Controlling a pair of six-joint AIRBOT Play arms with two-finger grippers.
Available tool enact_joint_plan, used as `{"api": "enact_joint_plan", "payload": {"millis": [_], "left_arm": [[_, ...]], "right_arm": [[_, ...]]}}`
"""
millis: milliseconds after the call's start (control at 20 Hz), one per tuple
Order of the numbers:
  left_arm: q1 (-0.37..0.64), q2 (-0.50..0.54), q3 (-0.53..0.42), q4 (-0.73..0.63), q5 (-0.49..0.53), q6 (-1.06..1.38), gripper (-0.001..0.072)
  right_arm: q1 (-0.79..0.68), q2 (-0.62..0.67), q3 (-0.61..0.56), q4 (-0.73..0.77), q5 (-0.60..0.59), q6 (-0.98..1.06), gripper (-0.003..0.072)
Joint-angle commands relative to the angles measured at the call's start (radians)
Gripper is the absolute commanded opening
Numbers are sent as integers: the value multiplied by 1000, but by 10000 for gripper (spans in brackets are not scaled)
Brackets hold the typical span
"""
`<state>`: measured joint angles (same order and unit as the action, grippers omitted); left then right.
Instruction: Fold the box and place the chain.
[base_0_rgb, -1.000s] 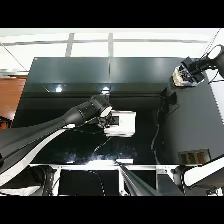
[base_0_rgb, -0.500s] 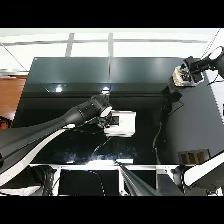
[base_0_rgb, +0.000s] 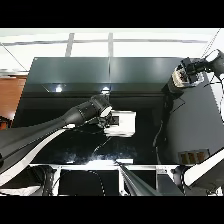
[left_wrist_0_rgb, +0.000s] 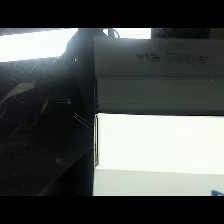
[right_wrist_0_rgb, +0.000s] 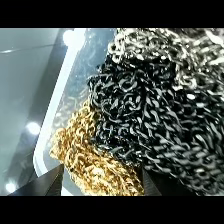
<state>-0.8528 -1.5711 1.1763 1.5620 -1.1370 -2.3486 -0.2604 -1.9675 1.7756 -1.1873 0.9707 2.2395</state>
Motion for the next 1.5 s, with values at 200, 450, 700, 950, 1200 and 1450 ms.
{"api": "enact_joint_plan", "payload": {"millis": [200, 450, 700, 950, 1200, 1450], "left_arm": [[0, 0, 1, 0, -1, 0, 29], [0, 0, 1, 0, -2, 0, 29], [0, 0, 1, 0, -1, 0, 29], [0, 0, 1, 0, 2, 0, 29], [0, 0, 1, -1, 1, 0, 29], [0, 0, 1, -1, 2, 0, 29]], "right_arm": [[1, -16, 0, 10, -11, -60, 239], [-6, 19, 26, 31, 6, -257, 11], [-18, 183, 26, 71, 31, -490, 9], [-39, 409, 26, 153, 12, -616, 5], [-51, 591, 70, 238, -6, -704, 4], [-51, 640, 244, 310, 56, -730, 4]]}}
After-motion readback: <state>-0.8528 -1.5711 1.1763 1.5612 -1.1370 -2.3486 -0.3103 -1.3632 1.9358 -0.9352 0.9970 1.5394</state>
